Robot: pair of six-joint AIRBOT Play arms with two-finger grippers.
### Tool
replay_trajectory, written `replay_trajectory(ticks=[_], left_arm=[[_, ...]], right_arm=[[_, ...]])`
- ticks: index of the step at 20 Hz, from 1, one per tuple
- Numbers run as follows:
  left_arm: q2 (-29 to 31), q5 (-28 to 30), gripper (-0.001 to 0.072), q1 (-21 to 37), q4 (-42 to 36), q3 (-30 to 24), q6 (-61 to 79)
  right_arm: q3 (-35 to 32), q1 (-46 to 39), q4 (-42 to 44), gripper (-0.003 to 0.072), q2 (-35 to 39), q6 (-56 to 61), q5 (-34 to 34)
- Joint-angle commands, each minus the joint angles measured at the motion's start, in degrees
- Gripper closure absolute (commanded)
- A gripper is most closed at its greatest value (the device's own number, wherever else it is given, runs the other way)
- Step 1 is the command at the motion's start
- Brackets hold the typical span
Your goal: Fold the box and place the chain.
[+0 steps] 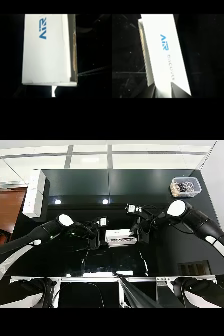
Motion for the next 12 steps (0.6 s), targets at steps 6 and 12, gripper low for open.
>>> replay_trajectory(ticks=[6,12], left_arm=[[-0.04,-0.15,0.0307,-0.02,0.04,0.00,0.17],[-0.04,-0.15,0.0307,-0.02,0.04,0.00,0.17]], right_arm=[[-0.17,0.17,-0.15,0.0474,-0.07,-0.20,0.79],[-0.20,0.20,-0.17,0.0473,-0.07,-0.20,1.68]])
